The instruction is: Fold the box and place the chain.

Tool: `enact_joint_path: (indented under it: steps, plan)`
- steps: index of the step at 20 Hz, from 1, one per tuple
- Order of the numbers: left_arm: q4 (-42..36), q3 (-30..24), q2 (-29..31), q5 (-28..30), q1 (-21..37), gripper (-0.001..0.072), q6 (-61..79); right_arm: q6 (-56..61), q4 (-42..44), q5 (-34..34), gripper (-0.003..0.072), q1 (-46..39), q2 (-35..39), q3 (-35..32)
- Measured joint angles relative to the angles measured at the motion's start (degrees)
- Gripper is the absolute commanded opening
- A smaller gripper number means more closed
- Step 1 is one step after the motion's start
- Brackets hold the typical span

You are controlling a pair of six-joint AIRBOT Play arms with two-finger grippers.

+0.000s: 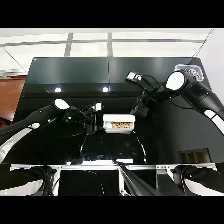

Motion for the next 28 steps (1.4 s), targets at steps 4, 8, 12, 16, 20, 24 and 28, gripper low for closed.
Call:
enact_joint_path:
  steps: [4,8,12,16,20,24,28]
  plan:
    - [0.0,0.0,0.0,0.0,0.0,0.0286,0.0,-7.6,3.2,2.6,0.0606,0.7,-0.1,-0.2]
    - [0.0,0.0,0.0,0.0,0.0,0.0286,0.0,-11.6,4.6,3.4,0.0605,1.3,-0.8,-0.3]
    - [0.0,0.0,0.0,0.0,0.0,0.0286,0.0,-13.6,5.1,3.5,0.0605,2.1,-2.4,-0.3]
    - [0.0,0.0,0.0,0.0,0.0,0.0286,-0.1,-14.4,5.4,3.5,0.0425,2.5,-3.4,-0.4]
    - [0.0,0.0,0.0,0.1,0.0,0.0287,-0.1,-14.6,5.4,3.9,0.0395,2.6,-3.7,-0.4]
    - [0.0,0.0,0.0,0.1,0.0,0.0287,0.1,-14.7,5.4,4.3,0.0250,2.6,-3.8,-0.4]
    - [0.0,0.0,0.0,0.1,0.0,0.0287,0.0,-14.7,5.4,4.7,0.0250,2.7,-3.8,-0.4]
